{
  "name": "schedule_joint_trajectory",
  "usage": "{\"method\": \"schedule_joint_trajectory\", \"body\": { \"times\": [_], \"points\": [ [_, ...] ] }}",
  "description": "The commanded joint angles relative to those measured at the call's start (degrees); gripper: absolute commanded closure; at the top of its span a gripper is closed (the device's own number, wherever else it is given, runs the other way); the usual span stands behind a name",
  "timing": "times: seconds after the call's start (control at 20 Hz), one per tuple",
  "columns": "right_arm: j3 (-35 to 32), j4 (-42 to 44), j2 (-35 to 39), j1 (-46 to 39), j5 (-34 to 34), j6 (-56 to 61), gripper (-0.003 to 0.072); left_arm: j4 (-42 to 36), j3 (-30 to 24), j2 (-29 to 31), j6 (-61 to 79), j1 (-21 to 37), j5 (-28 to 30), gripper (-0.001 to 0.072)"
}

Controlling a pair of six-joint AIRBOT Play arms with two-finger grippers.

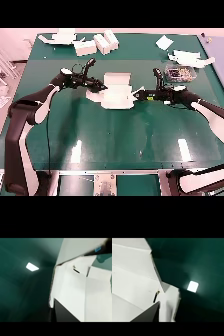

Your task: Fold the box and place the chain.

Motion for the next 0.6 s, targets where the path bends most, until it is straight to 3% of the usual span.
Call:
{"method": "schedule_joint_trajectory", "body": {
  "times": [0.0, 0.1, 0.25, 0.55],
  "points": [
    [0.0, 0.2, 0.0, -1.9, -0.2, 0.0, 0.0413, -1.1, 0.0, -0.2, 9.6, 0.0, -4.6, 0.0688],
    [0.0, 0.7, 0.1, -4.2, -0.1, 0.0, 0.0411, -1.1, 0.0, -0.6, 12.4, 0.0, -6.3, 0.0688],
    [0.1, 1.9, 0.7, -7.6, 0.3, 0.0, 0.0316, -1.1, -0.1, -1.0, 16.3, 0.0, -6.8, 0.069],
    [0.1, 4.0, 1.3, -11.7, 0.4, -1.5, 0.0313, -1.8, -0.6, -1.0, 23.6, 0.0, -6.3, 0.0691]
  ]
}}
